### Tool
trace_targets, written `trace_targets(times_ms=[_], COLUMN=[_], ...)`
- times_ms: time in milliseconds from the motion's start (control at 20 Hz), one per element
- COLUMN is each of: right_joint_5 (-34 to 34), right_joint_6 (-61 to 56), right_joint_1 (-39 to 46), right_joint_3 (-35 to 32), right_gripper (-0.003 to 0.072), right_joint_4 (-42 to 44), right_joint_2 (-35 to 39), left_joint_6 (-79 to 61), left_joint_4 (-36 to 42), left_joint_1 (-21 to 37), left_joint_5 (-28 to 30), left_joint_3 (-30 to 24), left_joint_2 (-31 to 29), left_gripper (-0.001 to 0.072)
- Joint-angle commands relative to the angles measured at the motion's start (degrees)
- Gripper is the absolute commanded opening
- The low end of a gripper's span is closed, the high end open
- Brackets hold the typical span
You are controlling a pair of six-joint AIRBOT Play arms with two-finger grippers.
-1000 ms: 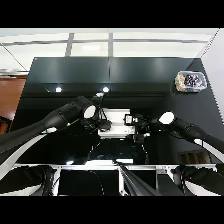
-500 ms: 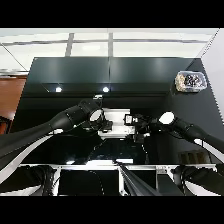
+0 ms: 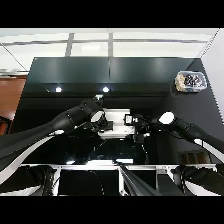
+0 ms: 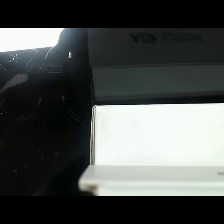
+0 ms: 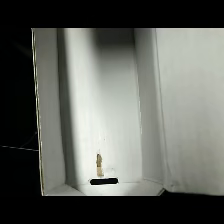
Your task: Fold the box and place the chain.
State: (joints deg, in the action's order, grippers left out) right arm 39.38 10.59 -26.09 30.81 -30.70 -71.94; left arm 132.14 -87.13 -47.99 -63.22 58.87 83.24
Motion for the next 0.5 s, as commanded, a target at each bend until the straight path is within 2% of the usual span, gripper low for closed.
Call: trace_targets(times_ms=[0,50,100,200,250,350,450], right_joint_5=[0.0,0.0,0.0,0.0,0.0,0.0,0.0], right_joint_6=[-0.1,-0.1,-0.1,-0.1,-0.1,-0.1,-0.1], right_joint_1=[0.0,0.0,0.0,0.0,0.0,0.0,0.0], right_joint_3=[0.0,0.0,0.0,0.0,0.0,0.0,0.0], right_gripper=[0.0445,0.0446,0.0446,0.0446,0.0446,0.0446,0.0446], right_joint_4=[0.0,0.0,0.0,0.0,0.0,0.0,0.0], right_joint_2=[0.0,0.0,0.0,0.0,0.0,0.0,0.0], left_joint_6=[-0.1,-0.1,-0.1,0.0,0.2,0.4,0.3], left_joint_4=[0.2,0.2,0.2,-0.3,-0.5,-0.5,-0.5], left_joint_1=[-0.2,-0.2,-0.2,-0.2,-0.2,-0.2,-0.2], left_joint_5=[0.2,0.1,0.0,0.2,0.2,0.5,1.3], left_joint_3=[0.1,0.1,0.1,0.1,0.1,0.1,0.2], left_joint_2=[0.0,0.0,0.0,0.0,0.0,0.2,0.2], left_gripper=[0.0321,0.0549,0.0570,0.0566,0.0540,0.0391,0.0322])
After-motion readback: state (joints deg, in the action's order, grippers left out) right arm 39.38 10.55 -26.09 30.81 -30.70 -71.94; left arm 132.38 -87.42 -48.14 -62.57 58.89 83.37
